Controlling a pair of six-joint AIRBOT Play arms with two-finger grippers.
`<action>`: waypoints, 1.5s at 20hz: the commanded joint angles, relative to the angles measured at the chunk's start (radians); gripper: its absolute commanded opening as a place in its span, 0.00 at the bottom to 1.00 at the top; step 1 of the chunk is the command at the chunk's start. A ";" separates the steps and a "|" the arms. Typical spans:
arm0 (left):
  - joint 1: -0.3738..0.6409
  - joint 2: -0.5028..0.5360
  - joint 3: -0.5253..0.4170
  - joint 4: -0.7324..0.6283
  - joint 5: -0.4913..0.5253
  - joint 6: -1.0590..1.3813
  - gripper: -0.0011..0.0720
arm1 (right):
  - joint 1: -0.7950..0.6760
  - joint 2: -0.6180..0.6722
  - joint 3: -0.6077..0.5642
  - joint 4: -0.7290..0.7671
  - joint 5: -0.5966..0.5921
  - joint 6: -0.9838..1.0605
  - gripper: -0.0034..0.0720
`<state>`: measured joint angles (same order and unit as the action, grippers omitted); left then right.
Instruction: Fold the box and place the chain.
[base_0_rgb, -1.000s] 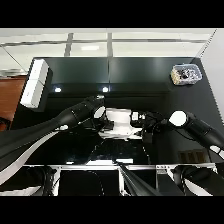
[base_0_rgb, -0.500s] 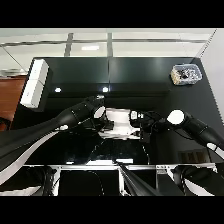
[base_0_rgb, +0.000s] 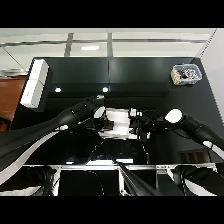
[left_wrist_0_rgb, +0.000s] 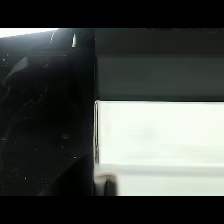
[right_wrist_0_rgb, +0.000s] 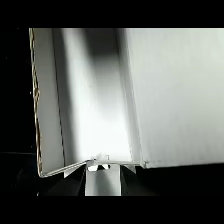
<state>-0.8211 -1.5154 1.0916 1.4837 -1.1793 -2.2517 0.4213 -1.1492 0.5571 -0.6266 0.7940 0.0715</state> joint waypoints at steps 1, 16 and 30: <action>0.001 -0.001 0.000 0.000 0.001 -0.001 0.05 | 0.033 -0.012 0.000 0.037 -0.039 -0.005 0.36; 0.001 -0.001 0.000 0.000 0.001 -0.001 0.05 | 0.073 -0.042 0.000 0.040 -0.118 0.000 0.69; 0.001 -0.001 0.000 0.000 0.001 -0.001 0.05 | 0.064 -0.035 0.001 0.030 -0.039 0.011 0.07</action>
